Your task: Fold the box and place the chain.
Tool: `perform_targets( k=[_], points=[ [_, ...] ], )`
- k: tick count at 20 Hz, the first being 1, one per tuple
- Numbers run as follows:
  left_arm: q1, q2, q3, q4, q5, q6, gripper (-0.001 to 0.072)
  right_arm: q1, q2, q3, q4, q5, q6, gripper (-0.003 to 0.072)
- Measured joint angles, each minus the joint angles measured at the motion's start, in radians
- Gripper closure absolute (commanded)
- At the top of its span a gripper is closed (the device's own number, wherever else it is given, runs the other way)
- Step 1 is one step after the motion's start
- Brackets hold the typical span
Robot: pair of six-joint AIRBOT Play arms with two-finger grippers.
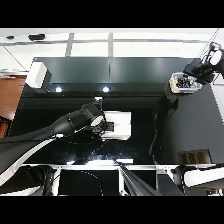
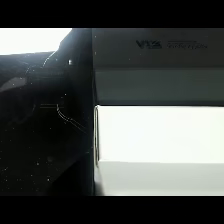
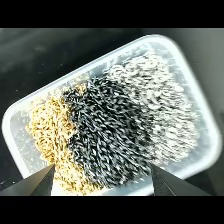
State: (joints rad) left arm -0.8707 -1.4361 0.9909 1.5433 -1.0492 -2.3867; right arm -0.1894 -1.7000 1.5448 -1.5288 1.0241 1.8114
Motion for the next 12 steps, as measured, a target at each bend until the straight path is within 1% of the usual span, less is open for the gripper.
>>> perform_targets(
  k=[1,2,5,7,9,10,11,12],
  points=[
    [0.000,0.000,0.000,0.000,0.000,0.000,0.0684,-0.003,-0.035,0.026,0.007,0.019,-0.008,-0.0034],
    [0.000,0.000,0.000,0.000,0.000,0.000,0.0684,-0.006,-0.065,0.047,0.010,0.037,-0.020,0.0010],
    [0.000,0.000,0.000,0.000,0.001,0.000,0.0684,-0.011,-0.127,0.077,0.018,0.064,-0.047,0.0012],
    [0.000,0.000,0.000,0.000,0.002,0.000,0.0684,-0.012,-0.149,0.087,0.011,0.061,-0.058,0.0194],
    [0.000,0.000,0.000,0.000,0.002,0.000,0.0684,-0.014,-0.164,0.093,0.008,0.058,-0.060,0.0196],
    [0.000,0.000,0.000,0.000,0.002,0.000,0.0684,-0.014,-0.170,0.093,0.003,0.053,-0.062,0.0216],
    [0.000,0.000,0.000,0.000,0.001,0.000,0.0684,-0.014,-0.173,0.095,0.003,0.050,-0.067,0.0393],
    [0.000,0.000,0.000,0.000,0.001,0.000,0.0684,-0.015,-0.176,0.096,0.003,0.047,-0.065,0.0519]
  ],
)
